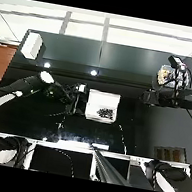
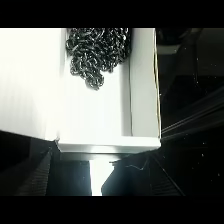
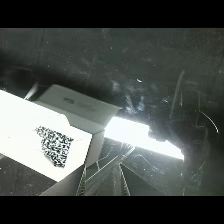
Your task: Fold the box and place the chain.
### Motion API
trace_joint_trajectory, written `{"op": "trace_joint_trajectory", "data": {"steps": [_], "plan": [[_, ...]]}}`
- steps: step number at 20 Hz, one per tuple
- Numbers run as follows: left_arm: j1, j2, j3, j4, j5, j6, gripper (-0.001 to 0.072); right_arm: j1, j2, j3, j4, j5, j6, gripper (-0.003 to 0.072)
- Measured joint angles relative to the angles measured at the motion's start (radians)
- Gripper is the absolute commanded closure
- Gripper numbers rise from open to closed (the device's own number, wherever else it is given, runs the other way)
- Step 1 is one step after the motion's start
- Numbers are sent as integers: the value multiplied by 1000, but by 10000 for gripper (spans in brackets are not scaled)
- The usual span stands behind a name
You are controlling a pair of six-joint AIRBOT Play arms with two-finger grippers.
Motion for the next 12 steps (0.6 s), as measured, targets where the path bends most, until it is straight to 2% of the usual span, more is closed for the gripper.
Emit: {"op": "trace_joint_trajectory", "data": {"steps": [9, 10, 11, 12], "plan": [[-35, -1, 1, -4, 29, -1, 8, 0, 0, 0, 0, -2, 0, 420], [-37, -1, 1, -4, 30, -2, 45, 0, 0, 0, 0, -2, 0, 420], [-39, -1, 1, -4, 30, -2, 168, 0, 0, 0, 0, -2, -1, 420], [-40, -1, 1, -6, 31, -3, 330, 0, 0, 0, 0, -3, 0, 420]]}}
